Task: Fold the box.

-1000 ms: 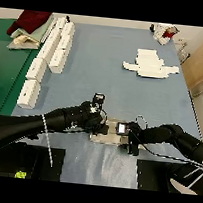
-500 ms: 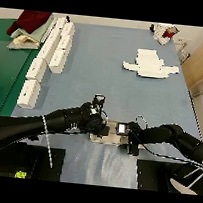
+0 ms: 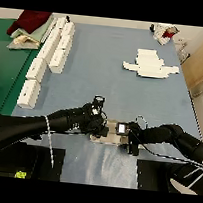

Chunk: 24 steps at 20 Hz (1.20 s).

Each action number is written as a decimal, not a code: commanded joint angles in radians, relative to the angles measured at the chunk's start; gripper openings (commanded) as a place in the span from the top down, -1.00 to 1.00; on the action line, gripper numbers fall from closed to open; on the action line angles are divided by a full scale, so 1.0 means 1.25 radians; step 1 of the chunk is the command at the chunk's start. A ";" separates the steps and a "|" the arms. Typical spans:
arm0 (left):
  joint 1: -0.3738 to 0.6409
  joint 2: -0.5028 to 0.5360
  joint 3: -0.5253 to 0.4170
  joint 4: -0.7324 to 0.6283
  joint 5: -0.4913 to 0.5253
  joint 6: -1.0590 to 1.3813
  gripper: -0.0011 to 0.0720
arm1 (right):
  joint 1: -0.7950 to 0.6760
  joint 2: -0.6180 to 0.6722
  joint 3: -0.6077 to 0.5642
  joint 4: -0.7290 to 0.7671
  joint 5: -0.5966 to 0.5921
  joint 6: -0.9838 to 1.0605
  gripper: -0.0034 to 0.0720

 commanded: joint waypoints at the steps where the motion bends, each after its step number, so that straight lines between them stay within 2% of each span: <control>1: 0.000 -0.004 0.000 0.004 -0.006 0.001 0.04 | 0.000 0.000 0.000 0.000 0.000 0.000 -0.51; 2: 0.000 -0.004 0.000 0.004 -0.006 0.002 0.78 | 0.000 0.000 0.000 0.000 0.000 0.000 -0.51; 3: 0.000 -0.004 0.000 0.003 -0.005 0.006 0.93 | 0.000 0.000 0.000 0.000 0.000 0.000 -0.51; 9: -0.034 -0.004 0.000 0.002 0.008 0.005 0.92 | 0.000 0.000 0.000 0.000 0.000 0.000 -0.51; 10: -0.034 -0.004 0.000 -0.001 0.010 0.005 0.56 | 0.000 0.000 0.000 0.000 0.000 0.000 -0.51; 11: -0.034 -0.004 0.000 0.000 0.009 -0.002 -0.10 | 0.000 0.000 0.000 0.000 0.000 0.000 -0.51; 12: -0.034 -0.004 0.000 0.000 0.007 -0.011 -0.18 | 0.000 0.000 0.000 0.000 0.000 0.000 -0.51; 19: -0.034 -0.004 0.005 0.003 0.007 -0.016 -0.18 | 0.000 0.000 0.000 0.000 0.000 0.000 -0.51; 20: -0.034 -0.004 0.005 0.006 0.005 -0.016 -0.02 | 0.000 0.000 0.000 0.000 0.000 0.000 -0.51; 21: -0.034 -0.004 0.005 0.008 0.000 -0.016 0.45 | 0.000 0.000 0.000 0.000 0.000 0.000 -0.51; 22: -0.034 -0.004 0.005 0.013 -0.003 -0.016 0.72 | 0.000 0.000 0.000 0.000 0.000 0.000 -0.51; 24: -0.034 -0.004 0.005 0.012 -0.003 -0.017 0.93 | 0.000 0.000 0.000 0.000 0.000 0.000 -0.51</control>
